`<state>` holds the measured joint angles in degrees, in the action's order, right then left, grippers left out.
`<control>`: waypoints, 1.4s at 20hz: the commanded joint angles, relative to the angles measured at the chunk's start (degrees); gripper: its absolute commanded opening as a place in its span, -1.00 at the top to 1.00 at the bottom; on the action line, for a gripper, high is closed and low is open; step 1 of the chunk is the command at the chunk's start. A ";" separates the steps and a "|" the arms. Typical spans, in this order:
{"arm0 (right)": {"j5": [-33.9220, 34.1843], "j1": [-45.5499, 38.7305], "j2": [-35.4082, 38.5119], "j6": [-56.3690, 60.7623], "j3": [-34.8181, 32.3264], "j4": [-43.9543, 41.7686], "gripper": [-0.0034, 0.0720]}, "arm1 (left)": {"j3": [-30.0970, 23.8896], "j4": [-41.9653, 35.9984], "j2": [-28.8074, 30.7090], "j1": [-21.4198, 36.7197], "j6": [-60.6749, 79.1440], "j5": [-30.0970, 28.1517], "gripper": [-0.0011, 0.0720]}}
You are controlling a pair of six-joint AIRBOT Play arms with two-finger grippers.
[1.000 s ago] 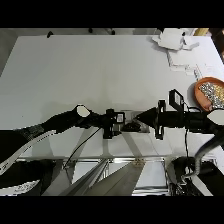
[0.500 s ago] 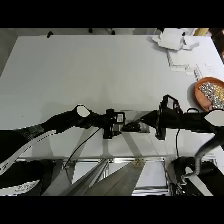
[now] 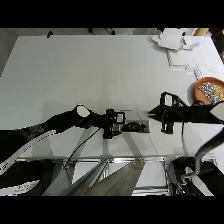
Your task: Fold the box and place the chain.
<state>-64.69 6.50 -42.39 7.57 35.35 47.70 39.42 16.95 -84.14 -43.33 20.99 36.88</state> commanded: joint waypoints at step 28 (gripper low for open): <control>-1.29 17.27 -5.90 5.75 -1.99 9.97 0.13 | 0.00 0.00 0.04 0.02 0.00 0.00 0.22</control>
<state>-66.72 21.30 -49.67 13.28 35.29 55.90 39.42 16.95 -84.14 -43.33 20.99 36.91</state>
